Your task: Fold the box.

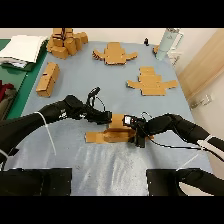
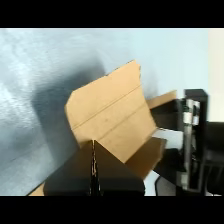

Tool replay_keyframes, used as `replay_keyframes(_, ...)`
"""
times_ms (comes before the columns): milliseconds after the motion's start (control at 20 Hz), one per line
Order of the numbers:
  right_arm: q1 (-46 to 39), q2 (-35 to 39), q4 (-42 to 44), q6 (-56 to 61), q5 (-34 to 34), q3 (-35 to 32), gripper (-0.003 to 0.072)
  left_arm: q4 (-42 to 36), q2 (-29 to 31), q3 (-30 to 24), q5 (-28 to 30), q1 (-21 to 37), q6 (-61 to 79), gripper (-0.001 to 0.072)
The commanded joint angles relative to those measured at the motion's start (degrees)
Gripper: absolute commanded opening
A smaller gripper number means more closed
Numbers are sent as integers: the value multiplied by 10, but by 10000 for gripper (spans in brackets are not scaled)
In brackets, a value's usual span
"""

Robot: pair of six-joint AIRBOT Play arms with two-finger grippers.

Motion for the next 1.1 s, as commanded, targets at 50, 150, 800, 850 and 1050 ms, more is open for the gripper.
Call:
replay_keyframes(50,0,0,0,0,0,0,515,30,-26,1,7,-4,-44,8)
replay_keyframes(150,0,0,0,0,0,0,514,22,-29,1,7,-6,-44,9)
replay_keyframes(800,0,0,0,0,0,0,514,151,289,-52,-83,64,146,9)
replay_keyframes(850,0,0,0,0,0,0,514,153,315,-68,-110,68,208,9)
replay_keyframes(1050,0,0,0,0,0,0,514,150,378,-136,-118,69,365,9)
